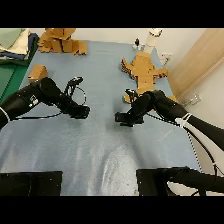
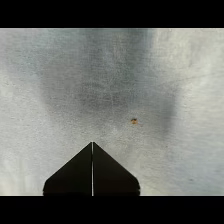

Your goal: Fold the box.

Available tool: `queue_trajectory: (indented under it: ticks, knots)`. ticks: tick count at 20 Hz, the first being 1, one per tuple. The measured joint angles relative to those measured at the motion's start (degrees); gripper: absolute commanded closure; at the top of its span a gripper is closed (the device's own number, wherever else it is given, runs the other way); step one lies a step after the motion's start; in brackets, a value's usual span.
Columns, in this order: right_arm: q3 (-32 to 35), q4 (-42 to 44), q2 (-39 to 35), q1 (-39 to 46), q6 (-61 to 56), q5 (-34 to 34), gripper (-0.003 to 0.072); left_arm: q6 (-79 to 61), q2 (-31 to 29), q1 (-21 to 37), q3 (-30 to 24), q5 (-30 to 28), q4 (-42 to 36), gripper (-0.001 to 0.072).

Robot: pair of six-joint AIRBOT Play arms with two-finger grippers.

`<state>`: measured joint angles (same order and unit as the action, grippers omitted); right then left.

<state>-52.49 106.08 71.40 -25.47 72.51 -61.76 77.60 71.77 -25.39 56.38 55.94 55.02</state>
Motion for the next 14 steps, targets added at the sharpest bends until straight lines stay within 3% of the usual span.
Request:
queue_trajectory:
  ticks: [6,10,12,13,14]
  knots:
    - [-0.6,0.0,0.1,0.4,-0.9,1.6,0.0679,0.0,0.0,0.0,0.0,0.0,0.0,0.0697]
    - [-6.8,-11.3,0.1,7.3,0.2,-1.4,0.0661,0.0,0.0,0.0,0.0,0.0,0.0,0.0697]
    - [-11.1,-20.5,0.5,14.2,0.9,-2.6,0.0294,0.0,0.0,0.0,0.0,0.0,0.0,0.0697]
    - [-13.1,-24.1,1.1,18.2,1.2,-3.0,0.0215,0.0,0.0,0.0,0.0,0.0,0.0,0.0697]
    - [-14.8,-26.8,2.0,22.4,1.8,-3.0,0.0211,0.0,0.0,0.0,0.0,0.0,0.0,0.0697]
